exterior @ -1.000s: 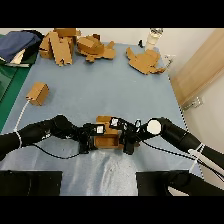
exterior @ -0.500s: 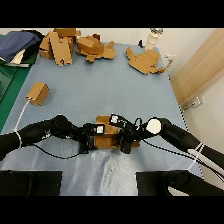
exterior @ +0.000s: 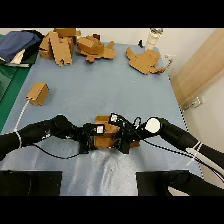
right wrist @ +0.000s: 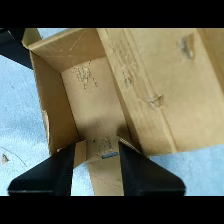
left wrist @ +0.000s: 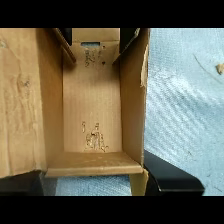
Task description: Fold the box.
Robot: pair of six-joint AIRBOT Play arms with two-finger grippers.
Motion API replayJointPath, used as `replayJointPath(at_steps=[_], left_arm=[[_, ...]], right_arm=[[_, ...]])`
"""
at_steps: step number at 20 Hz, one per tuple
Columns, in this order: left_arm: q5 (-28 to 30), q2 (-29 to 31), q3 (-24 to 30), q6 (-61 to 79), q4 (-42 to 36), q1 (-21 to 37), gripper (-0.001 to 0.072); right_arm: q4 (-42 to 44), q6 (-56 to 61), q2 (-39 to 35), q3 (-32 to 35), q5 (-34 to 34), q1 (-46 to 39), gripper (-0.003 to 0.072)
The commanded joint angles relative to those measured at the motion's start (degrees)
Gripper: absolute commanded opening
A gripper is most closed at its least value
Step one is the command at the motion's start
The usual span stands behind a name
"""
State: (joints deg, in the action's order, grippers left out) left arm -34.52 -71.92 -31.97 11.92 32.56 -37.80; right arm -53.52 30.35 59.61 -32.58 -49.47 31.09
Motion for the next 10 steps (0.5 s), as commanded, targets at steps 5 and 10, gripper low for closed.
replayJointPath(at_steps=[5, 10], left_arm=[[0.0, 0.0, 0.0, 0.0, 0.0, 0.0, 0.0175], [-0.2, 0.0, 0.0, 0.0, -0.4, 0.0, 0.0175]], right_arm=[[-1.0, 1.8, 0.0, 0.0, -0.6, -0.1, 0.0135], [-18.4, 25.4, -2.7, 0.0, -1.4, -0.6, 0.0005]])
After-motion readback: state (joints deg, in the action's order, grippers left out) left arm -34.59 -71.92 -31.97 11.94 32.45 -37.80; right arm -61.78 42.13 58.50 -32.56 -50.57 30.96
